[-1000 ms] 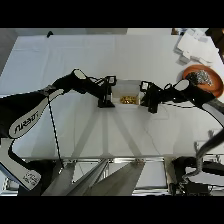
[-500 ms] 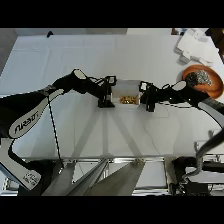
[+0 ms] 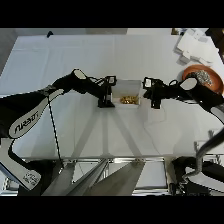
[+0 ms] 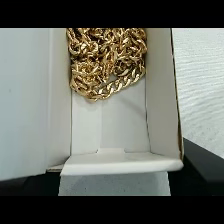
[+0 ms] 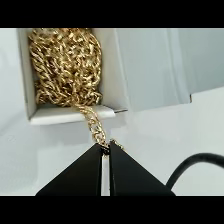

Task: Fold the box and place the chain.

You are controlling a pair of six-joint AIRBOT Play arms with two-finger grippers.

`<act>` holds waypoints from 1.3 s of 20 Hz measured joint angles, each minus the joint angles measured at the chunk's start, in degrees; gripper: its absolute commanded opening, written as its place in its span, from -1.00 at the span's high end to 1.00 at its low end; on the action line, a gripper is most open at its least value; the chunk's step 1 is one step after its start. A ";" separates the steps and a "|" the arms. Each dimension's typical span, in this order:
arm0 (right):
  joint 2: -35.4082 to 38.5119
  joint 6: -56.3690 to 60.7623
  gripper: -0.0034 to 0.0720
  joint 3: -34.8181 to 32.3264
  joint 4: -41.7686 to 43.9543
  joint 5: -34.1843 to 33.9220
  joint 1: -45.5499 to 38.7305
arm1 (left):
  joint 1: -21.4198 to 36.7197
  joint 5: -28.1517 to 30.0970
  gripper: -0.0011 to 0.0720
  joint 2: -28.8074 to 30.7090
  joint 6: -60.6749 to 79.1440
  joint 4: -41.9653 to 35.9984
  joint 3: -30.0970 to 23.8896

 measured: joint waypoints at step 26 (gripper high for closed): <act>-8.74 38.40 0.33 29.68 10.38 21.66 0.22 | 0.00 -0.02 0.21 0.00 0.00 -0.02 0.00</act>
